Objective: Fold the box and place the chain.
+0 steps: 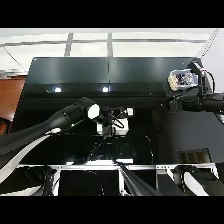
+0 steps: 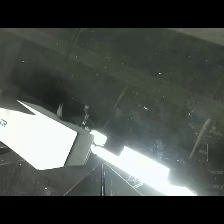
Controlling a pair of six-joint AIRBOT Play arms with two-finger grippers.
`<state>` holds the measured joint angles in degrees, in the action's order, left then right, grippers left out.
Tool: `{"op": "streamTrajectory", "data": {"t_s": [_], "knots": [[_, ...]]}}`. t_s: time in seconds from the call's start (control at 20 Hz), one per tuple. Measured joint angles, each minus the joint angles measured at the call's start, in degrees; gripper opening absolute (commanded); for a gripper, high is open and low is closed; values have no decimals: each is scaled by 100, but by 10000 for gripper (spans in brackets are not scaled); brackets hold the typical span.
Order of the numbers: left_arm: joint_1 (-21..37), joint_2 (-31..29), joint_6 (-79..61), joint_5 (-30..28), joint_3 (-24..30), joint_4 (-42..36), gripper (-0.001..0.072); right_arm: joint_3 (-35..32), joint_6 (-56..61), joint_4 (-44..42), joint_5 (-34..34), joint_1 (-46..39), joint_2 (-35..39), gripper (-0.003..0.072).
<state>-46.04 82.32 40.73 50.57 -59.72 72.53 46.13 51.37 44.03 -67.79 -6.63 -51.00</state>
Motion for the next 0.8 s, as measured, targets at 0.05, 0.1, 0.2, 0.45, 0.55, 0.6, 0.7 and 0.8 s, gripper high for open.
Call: {"op": "streamTrajectory", "data": {"t_s": [0.05, 0.1, 0.2, 0.45, 0.55, 0.6, 0.7, 0.8], "knots": [[7, -37, 280, 133, -118, 225, 307, 0, 0, 0, 0, 0, 0, 15], [37, -94, 514, 223, -249, 481, 306, 0, 2, 0, 4, 0, 0, 15], [197, -289, 992, 518, -573, 940, 302, 0, 13, 0, 7, 0, 0, 15], [1353, -901, 1917, 785, -1504, 1976, 288, 0, 120, 0, 20, 0, 0, 15], [2081, -1023, 2240, 651, -1766, 2190, 288, 0, 175, 0, 33, 0, 0, 15], [2492, -1058, 2426, 470, -1856, 2247, 288, 0, 205, -4, 37, 0, 0, 15], [3298, -1067, 2789, 136, -1961, 2326, 288, 0, 229, -13, 44, 0, 0, 15], [4044, -966, 3075, -177, -2050, 2330, 288, 0, 247, -26, 48, 0, 0, 15]]}}
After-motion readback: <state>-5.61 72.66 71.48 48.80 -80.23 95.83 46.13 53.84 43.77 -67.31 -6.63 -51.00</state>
